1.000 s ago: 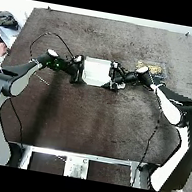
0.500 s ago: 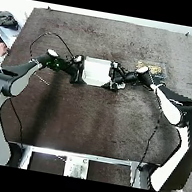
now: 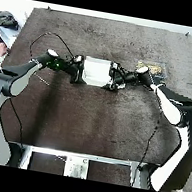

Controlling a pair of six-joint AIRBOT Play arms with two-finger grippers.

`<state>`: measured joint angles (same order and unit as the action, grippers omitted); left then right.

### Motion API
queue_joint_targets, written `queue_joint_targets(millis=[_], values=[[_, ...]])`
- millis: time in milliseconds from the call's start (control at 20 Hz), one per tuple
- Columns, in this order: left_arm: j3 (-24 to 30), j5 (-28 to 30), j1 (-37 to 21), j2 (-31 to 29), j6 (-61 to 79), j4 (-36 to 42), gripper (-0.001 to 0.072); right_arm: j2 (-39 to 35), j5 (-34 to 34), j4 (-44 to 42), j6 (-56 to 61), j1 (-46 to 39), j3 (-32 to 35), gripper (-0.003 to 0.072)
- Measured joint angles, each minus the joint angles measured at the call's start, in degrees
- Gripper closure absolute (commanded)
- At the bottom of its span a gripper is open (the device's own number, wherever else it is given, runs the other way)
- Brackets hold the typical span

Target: Fold the box and place the chain.

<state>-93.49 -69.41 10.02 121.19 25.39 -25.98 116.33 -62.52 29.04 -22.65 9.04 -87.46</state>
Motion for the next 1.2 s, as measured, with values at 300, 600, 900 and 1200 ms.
queue_joint_targets(millis=[300, 600, 900, 1200], values=[[0.0, 0.04, 0.0, 0.0, -0.17, 0.02, 0.0365, -3.06, -0.09, 4.11, 1.09, -1.88, 0.0, -0.0034], [0.0, -0.07, 0.0, 0.0, -0.09, -0.02, 0.0365, -8.44, -0.28, 12.5, 6.88, -2.95, 0.0, -0.0029], [0.0, -0.07, 0.0, 0.0, 0.07, -0.04, 0.0365, -12.59, -1.88, 6.71, 17.4, -2.91, 0.0, 0.0669], [0.0, -0.07, 0.0, 0.0, 0.07, -0.04, 0.0365, -10.47, 1.86, -3.41, 20.09, -1.2, 0.0, 0.0674]])
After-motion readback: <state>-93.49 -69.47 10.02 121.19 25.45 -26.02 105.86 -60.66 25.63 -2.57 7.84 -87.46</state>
